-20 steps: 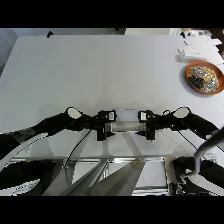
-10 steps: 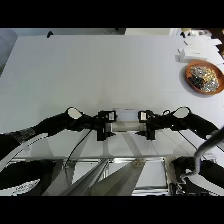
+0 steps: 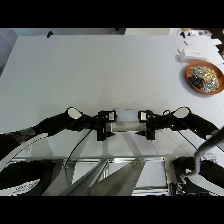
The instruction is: Fold the box and place the chain.
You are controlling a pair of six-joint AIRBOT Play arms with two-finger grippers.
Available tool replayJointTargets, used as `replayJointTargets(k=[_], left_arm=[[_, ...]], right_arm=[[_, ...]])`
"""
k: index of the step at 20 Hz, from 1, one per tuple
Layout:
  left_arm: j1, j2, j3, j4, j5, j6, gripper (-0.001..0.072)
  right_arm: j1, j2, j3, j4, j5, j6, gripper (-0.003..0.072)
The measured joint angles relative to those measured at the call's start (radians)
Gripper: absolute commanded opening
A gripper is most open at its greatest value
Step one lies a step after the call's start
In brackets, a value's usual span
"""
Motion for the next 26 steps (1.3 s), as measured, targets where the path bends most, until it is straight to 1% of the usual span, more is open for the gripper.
replayJointTargets(k=[1, 2, 3, 7, 10, 14, 19, 21, 22, 23, 24, 25, 26], left_arm=[[0.0, 0.0, 0.0, 0.0, 0.0, 0.0, 0.0111], [0.0, 0.0, 0.0, 0.0, -0.001, 0.0, 0.0111], [-0.002, -0.002, 0.0, -0.008, -0.01, -0.003, 0.0111], [-0.002, -0.001, -0.001, -0.002, -0.013, -0.002, 0.0111], [-0.002, -0.001, -0.001, 0.0, -0.011, 0.0, 0.0111], [-0.002, -0.001, -0.001, 0.0, -0.009, 0.0, 0.0111], [-0.002, -0.001, -0.001, 0.0, -0.006, 0.001, 0.0111], [-0.002, -0.001, 0.0, 0.0, -0.006, 0.001, 0.0111], [-0.002, -0.001, -0.001, 0.0, -0.006, 0.001, 0.0111], [-0.002, -0.001, -0.001, 0.0, -0.006, 0.001, 0.0111], [-0.002, -0.001, -0.001, 0.0, -0.005, 0.001, 0.0111], [-0.002, -0.001, -0.001, 0.0, -0.005, 0.001, 0.0111], [-0.002, -0.001, -0.001, 0.0, -0.005, 0.001, 0.0111]], right_arm=[[0.0, 0.0, 0.0, 0.0, 0.0, 0.0, 0.0491], [0.0, 0.0, 0.0, 0.0, 0.002, 0.0, 0.0689], [0.001, -0.001, -0.001, -0.002, 0.003, 0.006, 0.0707], [0.0, 0.01, -0.001, -0.01, 0.021, 0.005, 0.0708], [0.0, 0.045, -0.001, -0.044, 0.029, 0.028, 0.0707], [0.0, 0.129, -0.001, -0.151, 0.041, 0.117, 0.0705], [0.0, 0.244, -0.001, -0.321, 0.055, 0.308, 0.0691], [0.0, 0.294, -0.001, -0.385, 0.055, 0.395, 0.0627], [0.0, 0.318, -0.001, -0.403, 0.055, 0.435, 0.0541], [0.0, 0.343, -0.001, -0.414, 0.057, 0.474, 0.0382], [0.0, 0.367, -0.001, -0.415, 0.063, 0.506, 0.019], [0.0, 0.391, -0.001, -0.41, 0.075, 0.531, 0.0024], [0.0, 0.414, -0.001, -0.4, 0.091, 0.55, 0.0018]])
